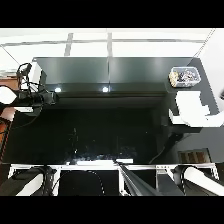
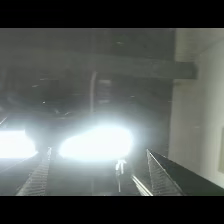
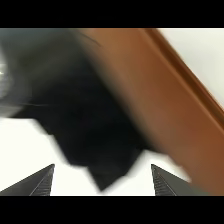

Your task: Fold the box and place the chain.

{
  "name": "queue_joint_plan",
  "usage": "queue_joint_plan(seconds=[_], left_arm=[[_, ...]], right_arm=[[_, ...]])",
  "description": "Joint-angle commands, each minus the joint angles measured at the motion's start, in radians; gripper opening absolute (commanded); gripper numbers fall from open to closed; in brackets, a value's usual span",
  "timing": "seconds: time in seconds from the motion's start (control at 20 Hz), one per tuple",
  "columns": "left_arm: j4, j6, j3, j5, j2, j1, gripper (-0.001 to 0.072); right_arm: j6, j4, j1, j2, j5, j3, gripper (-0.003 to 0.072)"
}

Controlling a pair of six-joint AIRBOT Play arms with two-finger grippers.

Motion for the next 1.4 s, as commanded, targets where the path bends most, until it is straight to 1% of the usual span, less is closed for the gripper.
queue_joint_plan(seconds=[0.0, 0.1, 0.2, 0.25, 0.4, 0.45, 0.55, 0.6, 0.65, 0.7, 0.8, 0.85, 0.95, 1.05, 1.1, 1.2, 1.25, 1.35], left_arm=[[0.057, -0.055, 0.003, -0.018, 0.000, -0.003, 0.0710], [0.044, -0.059, 0.003, -0.018, 0.000, -0.003, 0.0710], [0.031, -0.059, 0.003, -0.017, 0.000, -0.004, 0.0710], [0.032, -0.059, 0.003, -0.016, 0.000, -0.003, 0.0710], [0.029, -0.059, 0.003, -0.019, 0.000, -0.003, 0.0709], [0.027, -0.059, 0.003, -0.019, 0.000, -0.003, 0.0710], [0.027, -0.059, 0.003, -0.019, 0.000, -0.003, 0.0709], [0.027, -0.058, 0.003, -0.019, 0.000, -0.003, 0.0709], [0.027, -0.058, 0.003, -0.019, 0.000, -0.003, 0.0709], [0.027, -0.058, 0.003, -0.020, 0.000, -0.003, 0.0709], [0.027, -0.058, 0.003, -0.019, 0.000, -0.003, 0.0709], [0.027, -0.058, 0.003, -0.020, 0.000, -0.003, 0.0709], [0.027, -0.058, 0.003, -0.020, 0.000, -0.003, 0.0709], [0.027, -0.058, 0.003, -0.019, 0.000, -0.003, 0.0709], [0.027, -0.058, 0.003, -0.019, 0.000, -0.003, 0.0709], [0.027, -0.058, 0.003, -0.019, 0.000, -0.003, 0.0709], [0.027, -0.058, 0.003, -0.019, 0.000, -0.003, 0.0709], [0.023, -0.058, 0.003, -0.023, 0.000, -0.003, 0.0709]], right_arm=[[-0.193, 0.054, -0.154, -0.192, 0.299, 0.194, 0.0707], [-0.227, 0.058, -0.148, -0.306, 0.442, 0.305, 0.0706], [-0.289, 0.072, -0.142, -0.368, 0.522, 0.359, 0.0706], [-0.324, 0.072, -0.135, -0.382, 0.522, 0.368, 0.0706], [-0.352, 0.072, -0.124, -0.390, 0.452, 0.368, 0.0701], [-0.352, 0.087, -0.119, -0.390, 0.434, 0.368, 0.0569], [-0.353, 0.140, -0.117, -0.390, 0.439, 0.368, 0.0509], [-0.353, 0.159, -0.114, -0.389, 0.465, 0.368, 0.0310], [-0.354, 0.162, -0.111, -0.389, 0.496, 0.368, 0.0167], [-0.354, 0.161, -0.105, -0.389, 0.529, 0.368, 0.0069], [-0.353, 0.169, -0.086, -0.382, 0.603, 0.368, 0.0059], [-0.354, 0.170, -0.072, -0.374, 0.634, 0.368, 0.0021], [-0.354, 0.181, -0.032, -0.342, 0.679, 0.367, 0.0020], [-0.354, 0.222, 0.013, -0.290, 0.695, 0.367, 0.0019], [-0.357, 0.255, 0.035, -0.258, 0.695, 0.360, 0.0019], [-0.430, 0.386, 0.081, -0.170, 0.666, 0.304, 0.0019], [-0.476, 0.467, 0.102, -0.118, 0.639, 0.254, 0.0019], [-0.576, 0.620, 0.153, 0.003, 0.556, 0.117, 0.0019]])
